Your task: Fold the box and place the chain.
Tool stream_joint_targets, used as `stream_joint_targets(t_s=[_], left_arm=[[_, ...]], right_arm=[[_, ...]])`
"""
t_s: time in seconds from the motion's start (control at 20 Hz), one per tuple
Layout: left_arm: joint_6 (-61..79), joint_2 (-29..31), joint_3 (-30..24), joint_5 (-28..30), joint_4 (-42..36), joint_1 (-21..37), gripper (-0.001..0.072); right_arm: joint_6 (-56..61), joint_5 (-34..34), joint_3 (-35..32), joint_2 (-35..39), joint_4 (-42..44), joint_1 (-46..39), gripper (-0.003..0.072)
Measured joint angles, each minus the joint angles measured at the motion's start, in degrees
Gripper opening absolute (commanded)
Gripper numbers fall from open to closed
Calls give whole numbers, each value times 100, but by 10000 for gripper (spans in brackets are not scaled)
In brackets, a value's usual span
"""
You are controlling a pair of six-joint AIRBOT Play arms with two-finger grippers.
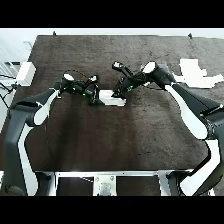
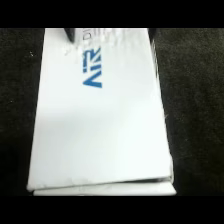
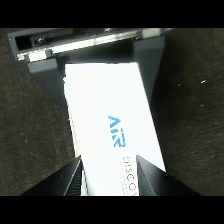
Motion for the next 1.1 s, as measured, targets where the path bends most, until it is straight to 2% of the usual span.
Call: stream_joint_targets(t_s=[0.45,1.1], left_arm=[[11,0,0,-2,4,0,459],[-4,0,0,-4,2,0,459]], right_arm=[[-164,-39,-476,0,400,-66,383],[-267,415,144,2,278,-181,383]])
